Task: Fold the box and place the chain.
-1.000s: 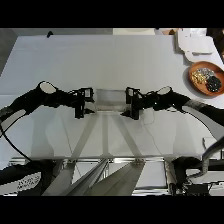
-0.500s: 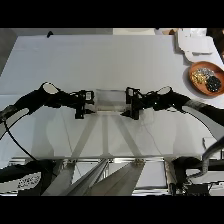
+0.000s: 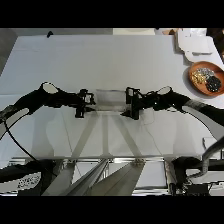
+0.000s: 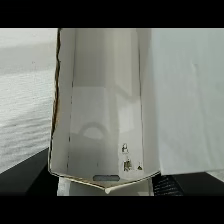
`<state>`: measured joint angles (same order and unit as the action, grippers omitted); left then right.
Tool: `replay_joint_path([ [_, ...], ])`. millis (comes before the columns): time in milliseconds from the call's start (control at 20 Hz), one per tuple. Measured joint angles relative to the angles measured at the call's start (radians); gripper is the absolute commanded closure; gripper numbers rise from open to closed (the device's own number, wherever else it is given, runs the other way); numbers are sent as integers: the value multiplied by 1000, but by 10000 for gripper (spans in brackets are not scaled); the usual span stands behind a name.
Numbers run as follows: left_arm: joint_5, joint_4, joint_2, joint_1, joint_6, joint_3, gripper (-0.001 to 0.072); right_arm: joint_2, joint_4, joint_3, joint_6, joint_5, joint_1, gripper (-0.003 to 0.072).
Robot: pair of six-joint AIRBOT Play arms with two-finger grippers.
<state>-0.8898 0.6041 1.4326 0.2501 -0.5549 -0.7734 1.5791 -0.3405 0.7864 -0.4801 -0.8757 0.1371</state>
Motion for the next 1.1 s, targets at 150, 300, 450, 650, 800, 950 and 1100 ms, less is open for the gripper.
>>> replay_joint_path([
  [150, 21, -39, 0, 0, -17, 0, 615, 0, 1, 0, 0, 2, 0, 170],
  [300, 16, -56, 0, 0, -23, 0, 619, 0, -1, 0, 0, -1, 0, 170],
  [450, 5, -64, 0, 0, -26, 0, 650, 0, -1, 0, 0, -1, 0, 170],
  [650, -2, -70, 0, 0, -28, 0, 545, 0, -1, 0, 0, -1, 0, 170],
  [800, -11, -72, 6, 0, -26, 0, 402, 0, 1, 0, 0, 2, 0, 170],
  [950, -28, -84, 18, 0, -25, 0, 401, 0, -1, 0, 0, 0, 0, 170],
  [1100, -41, -106, 30, 0, -22, 0, 401, 0, -1, 0, 0, 0, 0, 170],
])
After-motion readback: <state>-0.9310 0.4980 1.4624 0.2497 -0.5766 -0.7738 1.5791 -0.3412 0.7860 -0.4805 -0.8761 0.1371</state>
